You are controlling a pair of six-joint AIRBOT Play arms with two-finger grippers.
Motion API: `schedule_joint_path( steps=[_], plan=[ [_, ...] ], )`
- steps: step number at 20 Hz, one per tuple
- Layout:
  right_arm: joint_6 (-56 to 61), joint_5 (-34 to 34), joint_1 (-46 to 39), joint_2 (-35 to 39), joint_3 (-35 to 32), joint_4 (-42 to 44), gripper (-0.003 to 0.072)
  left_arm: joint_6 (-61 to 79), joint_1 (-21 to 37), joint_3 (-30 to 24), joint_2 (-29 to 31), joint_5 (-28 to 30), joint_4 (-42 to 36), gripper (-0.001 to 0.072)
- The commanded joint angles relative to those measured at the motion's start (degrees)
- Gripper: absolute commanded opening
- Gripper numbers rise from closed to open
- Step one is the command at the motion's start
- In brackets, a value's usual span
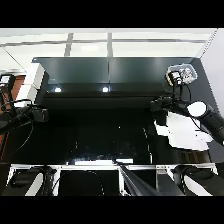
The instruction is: Fold the box and place the chain.
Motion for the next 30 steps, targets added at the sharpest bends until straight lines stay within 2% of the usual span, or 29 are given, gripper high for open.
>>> schedule_joint_path(
  steps=[1,17,20,21,22,24,26,27,28,29,30],
  plan=[
    [0.02,0.02,0.0,-0.02,0.0,0.0,0.0019,0.0,-0.02,-0.02,0.04,0.0,0.02,0.0027],
    [0.07,-0.28,0.02,-0.02,0.0,0.63,0.0019,0.0,-0.02,-0.02,0.04,0.11,0.0,0.0028],
    [-0.07,-7.45,0.17,-0.02,0.0,2.69,0.0034,0.0,-0.02,-0.02,-0.02,7.69,-1.55,0.0028],
    [-0.17,-10.38,0.02,-0.04,0.0,1.09,0.0345,-0.02,-0.02,-0.02,0.0,10.47,-1.7,0.0028],
    [-0.31,-12.68,-0.59,-0.04,0.07,-1.97,0.072,-0.04,-0.02,-0.02,-0.04,13.05,-2.14,0.0028],
    [1.73,-14.34,-4.92,-0.04,0.74,-11.1,0.072,-0.02,-0.02,-0.02,-0.31,17.33,-5.09,0.0028],
    [10.4,-16.37,-17.03,-0.44,2.51,-14.91,0.072,0.11,0.0,-0.02,-0.7,19.76,-5.77,0.003],
    [15.08,-13.97,-25.88,-1.18,4.33,-15.06,0.072,0.11,0.31,-0.02,-1.01,19.65,-5.77,0.0069],
    [17.81,-8.85,-34.49,-2.32,6.71,-15.06,0.072,0.0,0.35,-0.02,-1.42,19.08,-5.79,0.0313],
    [18.23,-1.33,-43.39,-4.07,9.81,-15.1,0.072,0.0,0.33,-0.02,-2.16,18.47,-5.88,0.0681],
    [18.12,7.21,-51.1,-6.34,13.22,-15.45,0.072,-0.24,0.26,-0.02,-3.21,17.44,-6.08,0.0709]
  ],
)
